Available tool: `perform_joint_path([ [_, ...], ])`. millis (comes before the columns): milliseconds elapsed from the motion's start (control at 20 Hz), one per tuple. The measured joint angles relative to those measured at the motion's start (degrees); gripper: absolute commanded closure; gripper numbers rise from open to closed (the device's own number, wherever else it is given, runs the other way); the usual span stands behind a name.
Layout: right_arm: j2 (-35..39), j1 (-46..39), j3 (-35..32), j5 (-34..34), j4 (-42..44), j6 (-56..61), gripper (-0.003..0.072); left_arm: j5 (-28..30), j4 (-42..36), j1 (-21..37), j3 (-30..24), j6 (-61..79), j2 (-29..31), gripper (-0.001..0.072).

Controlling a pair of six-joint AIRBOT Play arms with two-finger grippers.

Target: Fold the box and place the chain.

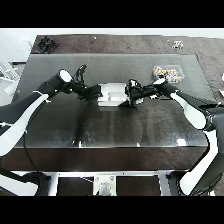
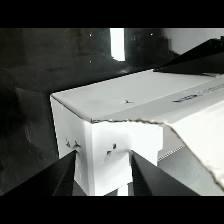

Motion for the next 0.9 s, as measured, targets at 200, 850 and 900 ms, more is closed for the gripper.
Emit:
perform_joint_path([
  [200,0.0,0.0,0.0,0.0,0.0,0.0,0.0110,0.6,1.8,-0.6,0.4,-1.7,0.0,0.0314],
  [850,0.0,0.0,0.0,0.0,-0.1,0.0,0.0110,-5.0,10.4,-4.2,9.4,-9.6,-4.9,0.0314],
  [900,0.0,0.0,0.0,0.0,-0.1,0.0,0.0111,-5.5,11.0,-4.4,10.0,-10.3,-5.2,0.0314],
])
